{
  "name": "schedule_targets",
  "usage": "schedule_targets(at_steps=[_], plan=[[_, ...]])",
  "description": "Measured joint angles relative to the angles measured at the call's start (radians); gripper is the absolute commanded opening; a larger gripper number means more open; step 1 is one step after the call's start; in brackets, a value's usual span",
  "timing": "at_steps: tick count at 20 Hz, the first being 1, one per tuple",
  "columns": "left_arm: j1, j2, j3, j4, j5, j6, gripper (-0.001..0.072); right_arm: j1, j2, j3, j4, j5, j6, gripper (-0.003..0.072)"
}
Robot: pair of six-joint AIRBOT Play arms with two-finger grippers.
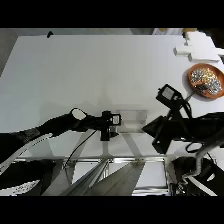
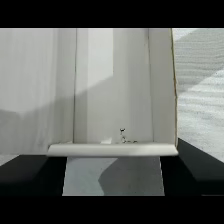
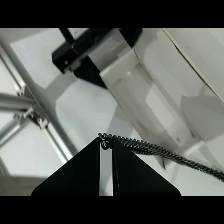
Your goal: Fold the box and place the chain.
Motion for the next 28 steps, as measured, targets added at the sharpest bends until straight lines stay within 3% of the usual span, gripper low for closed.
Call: schedule_targets(at_steps=[4, 11, 13, 15, 20, 22, 28], plan=[[0.000, 0.000, 0.000, 0.000, 0.000, 0.000, 0.0323, 0.030, -0.135, -0.016, -0.024, -0.121, 0.046, 0.0017], [0.000, 0.000, 0.000, 0.000, 0.000, 0.000, 0.0323, 0.041, -0.285, -0.023, -0.107, -0.195, 0.145, 0.0026], [0.000, 0.000, 0.000, 0.000, 0.000, 0.000, 0.0323, 0.042, -0.332, -0.023, -0.114, -0.200, 0.164, 0.0177], [0.000, 0.000, 0.000, 0.000, 0.000, 0.000, 0.0323, 0.042, -0.370, -0.023, -0.119, -0.193, 0.175, 0.0190], [0.000, 0.000, 0.000, 0.000, 0.000, 0.000, 0.0323, 0.039, -0.362, 0.021, -0.176, -0.082, 0.188, 0.0156], [0.000, 0.000, 0.000, 0.000, 0.000, 0.000, 0.0323, 0.027, -0.320, 0.066, -0.231, -0.002, 0.192, 0.0028], [0.000, 0.000, 0.000, 0.000, 0.000, 0.000, 0.0323, -0.179, -0.211, 0.121, -0.351, 0.201, 0.196, 0.0018]])
